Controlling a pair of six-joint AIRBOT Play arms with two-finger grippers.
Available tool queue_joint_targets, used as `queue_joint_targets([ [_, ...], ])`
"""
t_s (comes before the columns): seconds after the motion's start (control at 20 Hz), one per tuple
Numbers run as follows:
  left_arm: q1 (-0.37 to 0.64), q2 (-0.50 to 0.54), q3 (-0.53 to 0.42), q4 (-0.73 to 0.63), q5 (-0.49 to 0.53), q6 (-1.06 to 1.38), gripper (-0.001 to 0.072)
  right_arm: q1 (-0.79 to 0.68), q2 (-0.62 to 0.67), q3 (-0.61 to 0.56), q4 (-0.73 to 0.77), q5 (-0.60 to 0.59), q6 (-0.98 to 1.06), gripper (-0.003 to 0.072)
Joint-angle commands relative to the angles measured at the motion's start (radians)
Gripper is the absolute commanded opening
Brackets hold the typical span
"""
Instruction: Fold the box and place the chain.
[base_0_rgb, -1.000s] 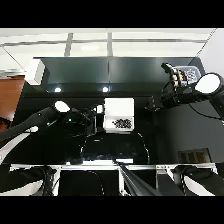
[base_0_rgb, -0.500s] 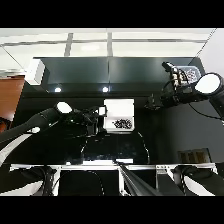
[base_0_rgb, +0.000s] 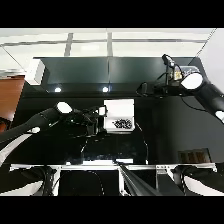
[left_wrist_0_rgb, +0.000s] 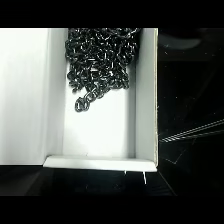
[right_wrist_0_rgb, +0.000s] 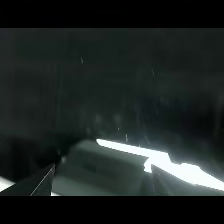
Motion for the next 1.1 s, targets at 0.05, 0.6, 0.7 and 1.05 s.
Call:
queue_joint_targets([
  [0.05,0.0,0.0,0.001,0.001,0.002,0.001,0.0335,0.0,-0.151,0.033,0.163,-0.035,-0.127,0.0696],
  [0.6,0.0,0.0,0.001,0.001,0.002,0.001,0.0335,0.01,-0.074,0.093,0.177,0.496,-0.921,0.0696],
  [0.7,0.0,0.0,0.001,0.001,0.002,0.0,0.0335,0.04,-0.076,0.092,0.154,0.483,-0.971,0.0696],
  [1.05,0.0,0.0,0.001,0.001,0.002,0.001,0.0335,0.142,-0.078,0.082,0.058,0.458,-1.02,0.0695],
])
